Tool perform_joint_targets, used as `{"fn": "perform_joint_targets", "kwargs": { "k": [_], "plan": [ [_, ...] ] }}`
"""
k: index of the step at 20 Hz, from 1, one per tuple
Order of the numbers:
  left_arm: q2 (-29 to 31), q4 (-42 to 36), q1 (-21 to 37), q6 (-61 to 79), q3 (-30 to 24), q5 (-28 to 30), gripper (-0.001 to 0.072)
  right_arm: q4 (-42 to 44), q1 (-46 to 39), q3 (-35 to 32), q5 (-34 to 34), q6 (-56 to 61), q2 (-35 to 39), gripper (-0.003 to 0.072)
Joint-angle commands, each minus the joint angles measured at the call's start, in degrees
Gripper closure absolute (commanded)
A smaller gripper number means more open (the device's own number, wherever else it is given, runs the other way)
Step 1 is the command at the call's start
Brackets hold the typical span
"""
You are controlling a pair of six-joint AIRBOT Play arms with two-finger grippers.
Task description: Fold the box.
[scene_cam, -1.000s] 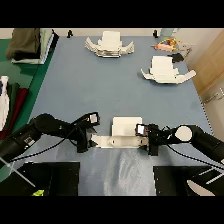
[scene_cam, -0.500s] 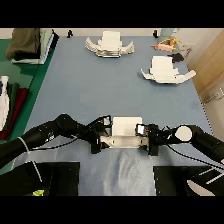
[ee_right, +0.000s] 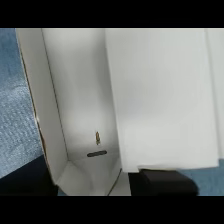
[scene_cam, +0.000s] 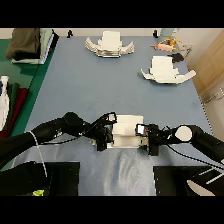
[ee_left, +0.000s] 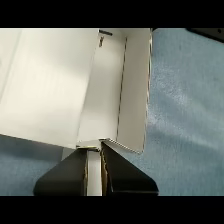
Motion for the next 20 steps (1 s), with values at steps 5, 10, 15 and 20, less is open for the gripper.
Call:
{"fn": "perform_joint_targets", "kwargs": {
  "k": [5, 10, 15, 20],
  "plan": [
    [-1.18, -3.13, -0.94, 1.05, 0.87, 1.27, 0.055, 0.0, 0.07, 0.07, 0.0, -0.02, -0.04, 0.0241],
    [-1.84, -3.1, -0.96, 1.03, 0.83, 0.37, 0.0212, 0.0, 0.07, 0.07, 0.0, -0.02, -0.04, 0.0241],
    [-1.81, -3.04, -0.94, 1.01, 0.83, 0.17, 0.0213, 0.0, 0.07, 0.07, 0.0, -0.02, -0.04, 0.0241],
    [0.13, 2.97, -0.83, -4.81, 0.87, -0.79, 0.0694, 0.0, 0.07, 0.07, 0.0, -0.02, -0.04, 0.0241]
  ]
}}
